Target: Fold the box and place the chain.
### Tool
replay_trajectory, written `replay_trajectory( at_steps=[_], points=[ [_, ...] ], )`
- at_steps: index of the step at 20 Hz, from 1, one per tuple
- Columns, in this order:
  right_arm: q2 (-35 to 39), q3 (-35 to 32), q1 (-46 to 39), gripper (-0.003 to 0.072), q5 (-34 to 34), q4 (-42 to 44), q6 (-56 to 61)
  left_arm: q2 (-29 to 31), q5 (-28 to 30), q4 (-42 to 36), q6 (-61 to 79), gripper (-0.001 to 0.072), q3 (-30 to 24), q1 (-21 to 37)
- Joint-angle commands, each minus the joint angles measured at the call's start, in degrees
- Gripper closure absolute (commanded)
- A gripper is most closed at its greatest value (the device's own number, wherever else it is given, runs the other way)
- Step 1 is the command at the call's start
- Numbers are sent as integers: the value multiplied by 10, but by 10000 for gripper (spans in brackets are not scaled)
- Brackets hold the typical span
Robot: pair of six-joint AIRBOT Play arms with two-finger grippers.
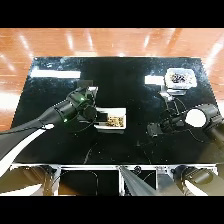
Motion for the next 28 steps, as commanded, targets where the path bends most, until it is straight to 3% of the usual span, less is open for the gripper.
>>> replay_trajectory(
  at_steps=[1, 2, 6, 9, 12, 14, 17, 20, 24, 26, 28],
  points=[
    [1, -2, 0, 96, -7, 10, 0, 0, 2, -16, 0, 283, 3, 0],
    [0, -2, 0, 96, -9, 10, 0, 0, 5, -18, 0, 137, 7, -1],
    [0, -2, 0, 96, -30, 7, 0, 3, 51, -16, 37, 133, 46, -1],
    [1, -2, -1, 96, -43, 5, 0, 17, 132, -10, 101, 143, 83, 3],
    [0, -1, -1, 95, -29, 39, -2, 51, 220, -10, 181, 143, 85, 7],
    [0, 11, -1, 94, -30, 57, -4, 95, 248, 9, 209, 143, 71, 7],
    [-15, 70, -2, 95, -28, 55, 7, 195, 268, 50, 210, 143, 17, 28],
    [-83, 183, -2, 95, -27, 28, 1, 315, 263, 48, 210, 144, -80, 115],
    [-255, 374, -2, 94, -30, 10, -49, 427, 231, -118, 260, 144, -199, 276],
    [-340, 438, -2, 94, -28, 84, -141, 438, 226, -196, 303, 144, -232, 310],
    [-394, 462, -2, 95, -10, 160, -232, 436, 211, -210, 312, 144, -241, 307]
  ],
)
